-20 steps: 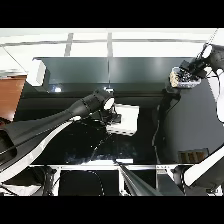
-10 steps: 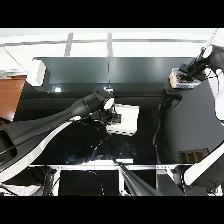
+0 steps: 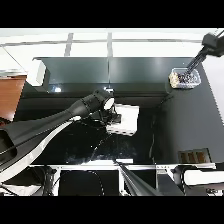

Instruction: Fold the box and place the chain.

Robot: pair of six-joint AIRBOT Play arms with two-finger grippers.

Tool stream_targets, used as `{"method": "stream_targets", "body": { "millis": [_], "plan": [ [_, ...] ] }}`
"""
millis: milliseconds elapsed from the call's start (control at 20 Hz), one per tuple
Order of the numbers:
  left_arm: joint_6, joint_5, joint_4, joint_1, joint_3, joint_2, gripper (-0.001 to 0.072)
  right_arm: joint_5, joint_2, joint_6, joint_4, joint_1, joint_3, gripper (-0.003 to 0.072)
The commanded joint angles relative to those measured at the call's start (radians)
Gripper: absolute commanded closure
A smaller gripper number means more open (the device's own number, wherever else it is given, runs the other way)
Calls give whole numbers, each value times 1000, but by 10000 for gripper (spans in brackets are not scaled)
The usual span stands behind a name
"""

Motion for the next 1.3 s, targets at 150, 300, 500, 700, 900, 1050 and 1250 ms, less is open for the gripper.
{"method": "stream_targets", "body": {
  "millis": [150,300,500,700,900,1050,1250],
  "plan": [
    [0,2,0,0,0,-1,683,6,398,-105,252,2,-278,672],
    [0,0,0,0,0,-1,683,-14,617,-134,327,54,-502,672],
    [0,0,0,0,0,-1,683,62,765,-131,367,193,-657,671],
    [0,1,0,0,0,-1,683,47,777,-127,516,355,-726,672],
    [0,1,0,0,0,-1,683,-167,773,-109,505,538,-832,671],
    [0,1,0,0,0,-1,683,-309,749,-109,471,602,-926,671],
    [0,1,0,0,0,-1,683,-351,705,-109,459,619,-1049,671]
  ]
}}
